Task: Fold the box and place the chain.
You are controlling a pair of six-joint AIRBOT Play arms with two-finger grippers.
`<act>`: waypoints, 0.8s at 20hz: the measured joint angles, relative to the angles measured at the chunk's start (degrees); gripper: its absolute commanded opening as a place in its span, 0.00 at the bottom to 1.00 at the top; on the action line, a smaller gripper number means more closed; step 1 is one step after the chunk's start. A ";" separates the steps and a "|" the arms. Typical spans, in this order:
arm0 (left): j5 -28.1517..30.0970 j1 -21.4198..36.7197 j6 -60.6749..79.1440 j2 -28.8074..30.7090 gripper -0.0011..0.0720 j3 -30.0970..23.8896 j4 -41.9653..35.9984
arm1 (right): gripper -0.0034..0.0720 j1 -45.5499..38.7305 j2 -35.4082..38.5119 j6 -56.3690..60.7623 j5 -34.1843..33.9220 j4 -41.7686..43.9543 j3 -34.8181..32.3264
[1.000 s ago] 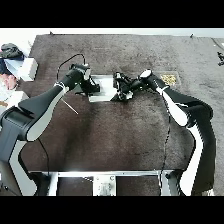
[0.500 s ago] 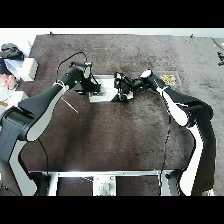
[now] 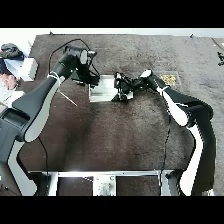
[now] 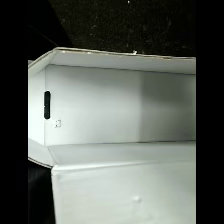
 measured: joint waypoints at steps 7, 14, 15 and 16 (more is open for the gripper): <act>6.71 1.22 8.09 8.33 0.70 -1.33 -3.61 | 0.74 0.00 0.00 0.02 0.00 0.00 0.00; 18.75 11.08 26.34 17.49 0.70 -15.41 -23.65 | 0.74 0.00 0.00 0.02 0.00 0.00 0.00; 20.92 12.90 30.62 18.71 0.70 -18.91 -26.53 | 0.74 0.00 0.00 0.02 0.00 0.00 0.00; 22.84 14.58 35.19 19.63 0.65 -22.18 -29.79 | 0.74 0.00 0.00 0.02 0.00 0.00 0.00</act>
